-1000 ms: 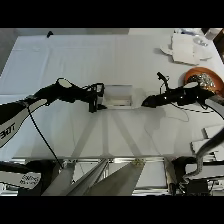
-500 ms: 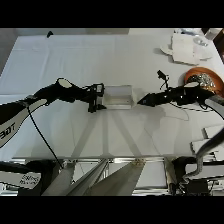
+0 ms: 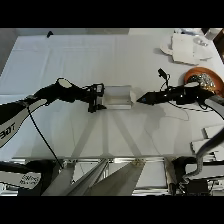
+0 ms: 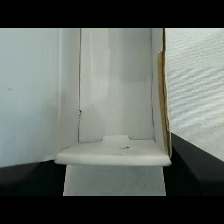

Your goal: Fold the box and place the chain.

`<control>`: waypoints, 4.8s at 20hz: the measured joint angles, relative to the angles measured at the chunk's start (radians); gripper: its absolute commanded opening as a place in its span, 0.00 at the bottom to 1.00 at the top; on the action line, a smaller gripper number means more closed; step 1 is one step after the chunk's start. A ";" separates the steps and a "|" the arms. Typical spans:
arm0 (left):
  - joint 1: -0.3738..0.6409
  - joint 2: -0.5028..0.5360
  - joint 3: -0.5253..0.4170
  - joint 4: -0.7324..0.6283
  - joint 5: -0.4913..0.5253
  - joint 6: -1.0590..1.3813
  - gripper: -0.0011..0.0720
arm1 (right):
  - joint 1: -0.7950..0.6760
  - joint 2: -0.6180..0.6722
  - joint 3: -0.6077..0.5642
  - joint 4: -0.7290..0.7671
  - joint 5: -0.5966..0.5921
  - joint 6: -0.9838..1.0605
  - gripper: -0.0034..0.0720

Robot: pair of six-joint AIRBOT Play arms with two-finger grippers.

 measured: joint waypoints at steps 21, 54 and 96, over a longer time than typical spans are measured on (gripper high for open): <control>0.000 0.000 0.000 0.000 -0.001 0.000 0.39 | 0.095 0.000 0.000 0.121 -0.122 -0.046 0.63; 0.000 0.000 0.000 0.000 -0.002 0.000 0.39 | 0.316 0.043 0.204 -0.510 -0.332 0.462 0.57; 0.000 -0.002 0.000 0.003 -0.003 0.000 0.39 | 0.432 0.139 0.291 -0.860 -0.279 0.846 0.66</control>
